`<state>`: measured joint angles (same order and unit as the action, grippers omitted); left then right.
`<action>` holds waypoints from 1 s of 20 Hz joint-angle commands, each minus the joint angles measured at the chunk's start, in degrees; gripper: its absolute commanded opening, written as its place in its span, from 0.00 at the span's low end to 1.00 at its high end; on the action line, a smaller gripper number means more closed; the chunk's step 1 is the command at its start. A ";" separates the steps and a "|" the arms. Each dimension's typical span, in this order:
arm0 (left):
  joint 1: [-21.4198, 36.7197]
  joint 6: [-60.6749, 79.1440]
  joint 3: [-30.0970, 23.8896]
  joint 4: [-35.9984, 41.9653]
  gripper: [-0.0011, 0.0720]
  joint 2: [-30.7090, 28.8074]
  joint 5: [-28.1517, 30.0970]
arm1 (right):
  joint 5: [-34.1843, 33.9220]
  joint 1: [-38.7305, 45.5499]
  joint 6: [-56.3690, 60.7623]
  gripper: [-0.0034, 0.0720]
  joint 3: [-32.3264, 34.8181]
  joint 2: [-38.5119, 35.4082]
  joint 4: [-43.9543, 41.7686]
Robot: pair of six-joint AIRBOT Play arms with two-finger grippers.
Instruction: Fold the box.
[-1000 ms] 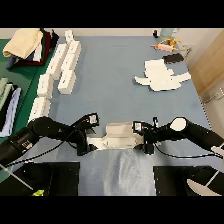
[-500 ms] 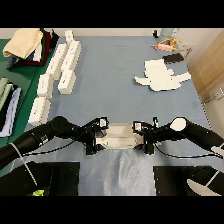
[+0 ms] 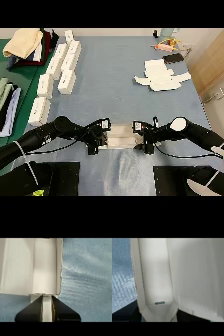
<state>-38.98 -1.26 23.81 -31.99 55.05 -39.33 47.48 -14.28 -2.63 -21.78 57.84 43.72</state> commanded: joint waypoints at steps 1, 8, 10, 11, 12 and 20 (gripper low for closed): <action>0.00 0.92 0.07 2.75 0.23 0.42 1.29 | 0.00 0.00 -0.02 0.72 -0.04 -0.04 0.00; -2.47 3.43 0.04 6.29 0.32 1.81 3.10 | 0.02 0.00 -0.02 0.72 -0.04 -0.04 0.00; -2.47 3.19 0.04 6.71 0.73 2.21 2.73 | 0.00 0.00 -0.02 0.72 -0.04 -0.04 -0.02; -2.47 3.17 0.04 6.75 0.76 2.27 2.75 | 0.00 0.00 -0.02 0.72 -0.04 -0.04 0.00; -2.47 3.17 0.04 6.75 0.77 2.27 2.75 | 0.00 0.00 -0.02 0.72 -0.04 -0.04 0.00; -2.34 -15.93 0.07 -5.38 0.03 -0.92 2.29 | 0.00 0.00 0.00 0.72 -0.04 -0.04 0.00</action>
